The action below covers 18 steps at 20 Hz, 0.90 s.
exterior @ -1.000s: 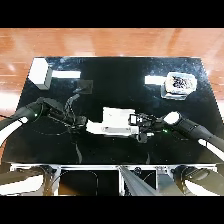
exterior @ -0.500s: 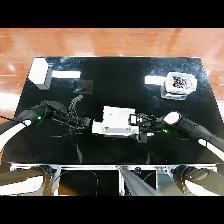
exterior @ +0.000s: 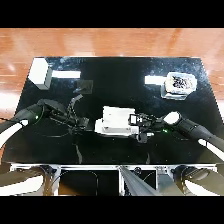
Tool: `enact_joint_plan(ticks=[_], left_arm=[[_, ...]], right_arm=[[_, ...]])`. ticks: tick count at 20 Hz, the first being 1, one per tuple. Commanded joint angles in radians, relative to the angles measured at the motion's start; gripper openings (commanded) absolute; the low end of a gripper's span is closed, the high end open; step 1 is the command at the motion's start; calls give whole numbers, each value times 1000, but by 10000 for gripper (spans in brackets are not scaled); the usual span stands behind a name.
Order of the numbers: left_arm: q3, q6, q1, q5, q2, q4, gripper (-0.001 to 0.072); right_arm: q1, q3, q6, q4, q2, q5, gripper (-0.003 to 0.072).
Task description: Fold the box and place the chain.
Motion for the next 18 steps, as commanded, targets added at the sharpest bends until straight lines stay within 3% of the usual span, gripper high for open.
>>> enact_joint_plan(ticks=[1, 10, 18], left_arm=[[34, 0, -16, 55, 9, -23, 619], [119, -23, -70, 78, 9, -26, 619], [124, -38, -75, 77, 9, -31, 619]], right_arm=[[0, 0, 0, 0, 0, 0, 567], [0, 0, 0, 0, 0, 0, 567], [0, 0, 0, 0, 0, 0, 567]])
